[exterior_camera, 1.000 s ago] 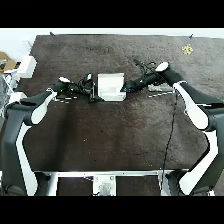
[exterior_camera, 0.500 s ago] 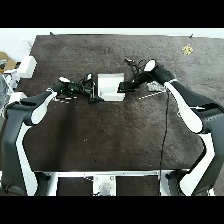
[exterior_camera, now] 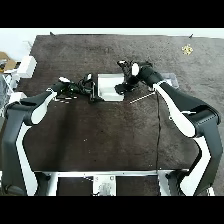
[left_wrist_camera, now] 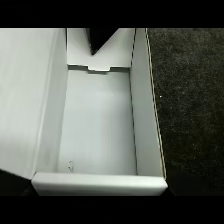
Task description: Fold the box and place the chain.
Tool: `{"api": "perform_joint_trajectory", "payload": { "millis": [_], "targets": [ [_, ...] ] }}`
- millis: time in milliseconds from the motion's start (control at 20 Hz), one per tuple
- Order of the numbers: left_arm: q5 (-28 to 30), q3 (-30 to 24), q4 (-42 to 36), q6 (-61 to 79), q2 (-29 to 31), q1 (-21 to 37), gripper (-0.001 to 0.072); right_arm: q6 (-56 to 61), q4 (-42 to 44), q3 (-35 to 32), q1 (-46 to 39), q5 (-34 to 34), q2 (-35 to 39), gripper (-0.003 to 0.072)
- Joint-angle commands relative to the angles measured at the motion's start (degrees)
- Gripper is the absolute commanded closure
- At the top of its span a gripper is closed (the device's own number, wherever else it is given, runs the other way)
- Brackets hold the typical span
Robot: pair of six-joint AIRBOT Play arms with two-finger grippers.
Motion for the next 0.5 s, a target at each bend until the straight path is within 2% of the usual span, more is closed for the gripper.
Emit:
{"api": "perform_joint_trajectory", "payload": {
  "millis": [0, 450],
  "targets": [
    [0.0, 0.0, 0.0, 0.0, 0.0, 0.1, 0.0352, 6.3, -5.2, 0.3, 1.9, 0.9, -0.8, 0.0372],
    [0.0, 0.0, 0.0, 0.0, 0.0, 0.1, 0.0352, 18.6, -9.3, 0.5, 2.7, 0.5, -1.3, 0.0375]
  ]
}}
